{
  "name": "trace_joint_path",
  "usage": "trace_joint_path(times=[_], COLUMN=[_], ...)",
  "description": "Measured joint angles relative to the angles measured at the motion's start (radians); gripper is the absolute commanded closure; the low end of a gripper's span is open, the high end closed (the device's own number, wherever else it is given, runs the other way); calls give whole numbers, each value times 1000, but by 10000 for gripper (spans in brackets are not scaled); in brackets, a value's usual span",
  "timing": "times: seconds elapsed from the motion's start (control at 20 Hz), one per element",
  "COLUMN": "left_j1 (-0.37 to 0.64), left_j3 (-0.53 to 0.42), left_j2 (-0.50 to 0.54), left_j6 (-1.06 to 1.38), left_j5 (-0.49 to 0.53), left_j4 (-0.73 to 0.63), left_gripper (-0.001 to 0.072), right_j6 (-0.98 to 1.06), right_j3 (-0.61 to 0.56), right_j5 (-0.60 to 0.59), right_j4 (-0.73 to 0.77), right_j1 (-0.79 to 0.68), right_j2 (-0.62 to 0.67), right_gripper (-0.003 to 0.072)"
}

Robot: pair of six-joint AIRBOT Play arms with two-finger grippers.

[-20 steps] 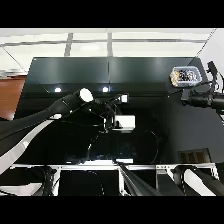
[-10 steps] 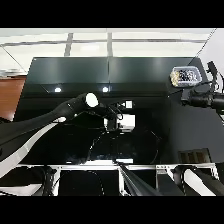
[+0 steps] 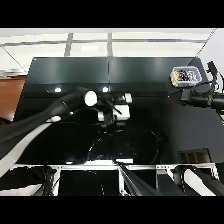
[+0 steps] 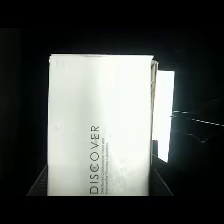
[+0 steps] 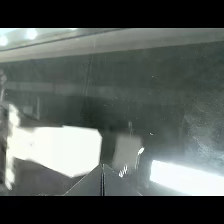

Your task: Fold the box and place the chain.

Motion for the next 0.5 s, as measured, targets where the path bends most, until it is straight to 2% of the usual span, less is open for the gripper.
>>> trace_joint_path(times=[0.15,0.35,0.5], left_j1=[150,460,678], left_j3=[32,71,121], left_j2=[50,69,32], left_j6=[-224,-488,-611], left_j5=[-26,-50,-37], left_j4=[133,211,231], left_gripper=[420,414,414], right_j6=[0,0,0], right_j3=[0,0,0], right_j5=[0,-1,-2], right_j4=[0,0,1], right_j1=[0,0,1], right_j2=[0,0,0], right_gripper=[661,661,661])
